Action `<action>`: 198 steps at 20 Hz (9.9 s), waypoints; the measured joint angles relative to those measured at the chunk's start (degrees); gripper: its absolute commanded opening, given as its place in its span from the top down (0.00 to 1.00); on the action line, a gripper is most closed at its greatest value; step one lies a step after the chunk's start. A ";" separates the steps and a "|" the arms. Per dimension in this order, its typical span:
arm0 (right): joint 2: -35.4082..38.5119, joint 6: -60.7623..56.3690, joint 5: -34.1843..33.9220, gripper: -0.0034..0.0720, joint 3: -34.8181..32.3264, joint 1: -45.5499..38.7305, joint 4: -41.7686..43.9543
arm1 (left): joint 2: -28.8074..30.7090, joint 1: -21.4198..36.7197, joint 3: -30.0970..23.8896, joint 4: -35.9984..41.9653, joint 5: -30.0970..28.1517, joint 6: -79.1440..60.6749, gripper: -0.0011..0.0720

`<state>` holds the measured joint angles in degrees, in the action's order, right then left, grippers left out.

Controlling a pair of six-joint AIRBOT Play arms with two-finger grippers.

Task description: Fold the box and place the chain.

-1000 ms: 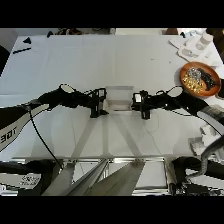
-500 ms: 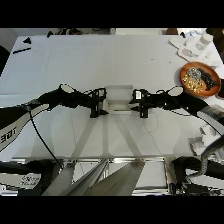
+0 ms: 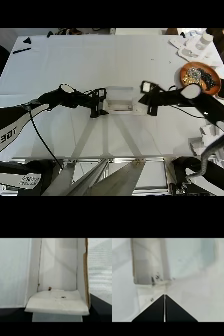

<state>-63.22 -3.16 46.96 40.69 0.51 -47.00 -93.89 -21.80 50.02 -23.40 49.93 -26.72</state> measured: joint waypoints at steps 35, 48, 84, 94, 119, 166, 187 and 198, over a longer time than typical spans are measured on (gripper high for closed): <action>-15.69 -40.09 8.28 0.56 -3.54 -6.45 21.75 | 0.00 0.02 0.00 0.02 0.02 -0.02 0.55; -15.15 -39.87 8.81 0.30 -3.54 -5.86 30.47 | 0.00 0.02 0.00 0.02 0.02 -0.02 0.55; -14.47 -78.05 -11.28 0.30 6.14 15.47 -16.52 | 0.00 -0.04 -0.02 0.02 0.02 -0.04 0.55; -18.18 -102.51 -1.90 0.33 13.90 21.18 -37.90 | 0.00 -0.04 -0.02 0.04 0.02 -0.02 0.55; -20.57 -123.78 6.23 0.25 19.08 26.47 -47.12 | 0.00 -0.02 -0.02 -0.15 0.09 -0.11 0.55; -38.16 -90.79 13.14 0.93 40.74 -30.16 -50.18 | 0.00 -0.02 -0.02 0.07 0.00 0.02 0.55; -34.23 -84.54 12.26 0.37 40.92 -30.82 -48.09 | 0.07 -0.02 -0.02 0.02 0.02 0.00 0.55; -38.21 -84.83 10.40 0.93 41.00 -34.01 -42.84 | 0.07 -0.02 -0.02 0.00 0.02 -0.02 0.55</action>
<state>-101.43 -87.99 57.36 81.69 -33.50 -89.84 -93.82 -21.82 50.00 -23.40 49.95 -26.74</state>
